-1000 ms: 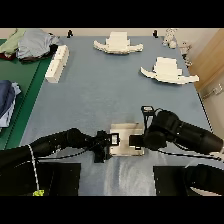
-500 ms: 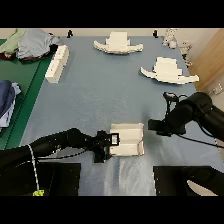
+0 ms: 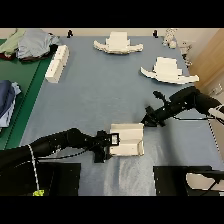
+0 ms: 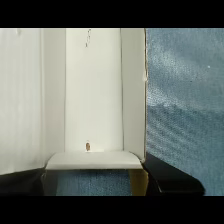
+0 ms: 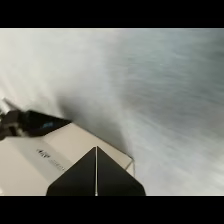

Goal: Fold the box.

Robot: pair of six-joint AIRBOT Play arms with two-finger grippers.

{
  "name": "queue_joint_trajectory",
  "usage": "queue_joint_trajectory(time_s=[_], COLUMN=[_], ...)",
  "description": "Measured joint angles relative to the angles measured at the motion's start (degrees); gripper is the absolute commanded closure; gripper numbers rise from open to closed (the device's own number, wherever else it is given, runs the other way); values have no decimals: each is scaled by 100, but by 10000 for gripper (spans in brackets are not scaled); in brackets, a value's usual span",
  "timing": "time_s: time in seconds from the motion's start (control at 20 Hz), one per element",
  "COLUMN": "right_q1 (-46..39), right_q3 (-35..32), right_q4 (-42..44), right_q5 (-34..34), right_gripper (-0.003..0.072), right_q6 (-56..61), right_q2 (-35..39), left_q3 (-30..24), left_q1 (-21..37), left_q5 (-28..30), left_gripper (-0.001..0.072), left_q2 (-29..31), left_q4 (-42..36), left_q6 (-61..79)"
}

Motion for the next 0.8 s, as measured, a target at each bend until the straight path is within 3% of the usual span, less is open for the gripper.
queue_joint_trajectory(time_s=[0.15, 0.4, 0.8], right_q1=[234, 966, 2144], right_q3=[44, 61, -321], right_q4=[319, 310, -472], right_q5=[-444, -608, 645], right_gripper=[682, 682, 682], right_q6=[-1019, -1919, -2306], right_q2=[-74, 509, 1698], left_q3=[2, 0, 2], left_q1=[0, 0, 0], left_q5=[0, 0, -2], left_gripper=[203, 203, 202], left_q2=[0, 0, 0], left_q4=[0, 0, 0], left_q6=[0, 0, -2])
